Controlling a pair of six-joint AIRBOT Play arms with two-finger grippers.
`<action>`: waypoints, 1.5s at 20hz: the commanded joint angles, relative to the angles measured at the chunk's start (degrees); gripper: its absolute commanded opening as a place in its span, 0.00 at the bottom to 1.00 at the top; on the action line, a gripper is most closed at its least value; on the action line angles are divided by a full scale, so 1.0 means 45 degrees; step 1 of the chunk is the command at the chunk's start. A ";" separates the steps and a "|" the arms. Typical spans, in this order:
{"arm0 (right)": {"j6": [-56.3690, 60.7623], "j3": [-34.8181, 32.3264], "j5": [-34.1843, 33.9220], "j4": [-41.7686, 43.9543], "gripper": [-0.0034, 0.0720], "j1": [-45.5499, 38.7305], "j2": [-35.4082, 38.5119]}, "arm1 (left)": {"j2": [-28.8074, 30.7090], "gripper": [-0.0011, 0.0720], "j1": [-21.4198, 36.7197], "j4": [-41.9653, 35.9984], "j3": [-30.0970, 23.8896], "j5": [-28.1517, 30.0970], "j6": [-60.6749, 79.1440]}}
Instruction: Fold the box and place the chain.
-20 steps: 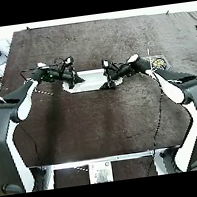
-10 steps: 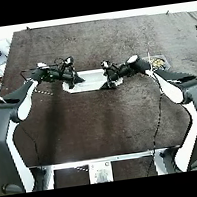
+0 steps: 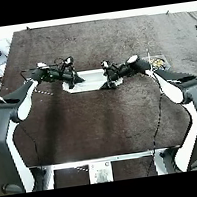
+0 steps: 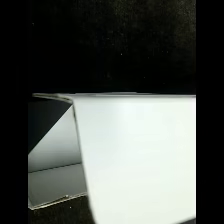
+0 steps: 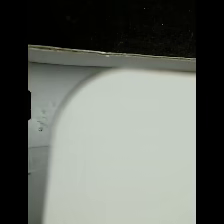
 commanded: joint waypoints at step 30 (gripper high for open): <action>0.0005 -0.0005 0.0010 0.0010 0.36 0.0005 -0.0005 | 0.1292 0.92 0.1807 0.0015 0.0078 -0.1768 -0.0675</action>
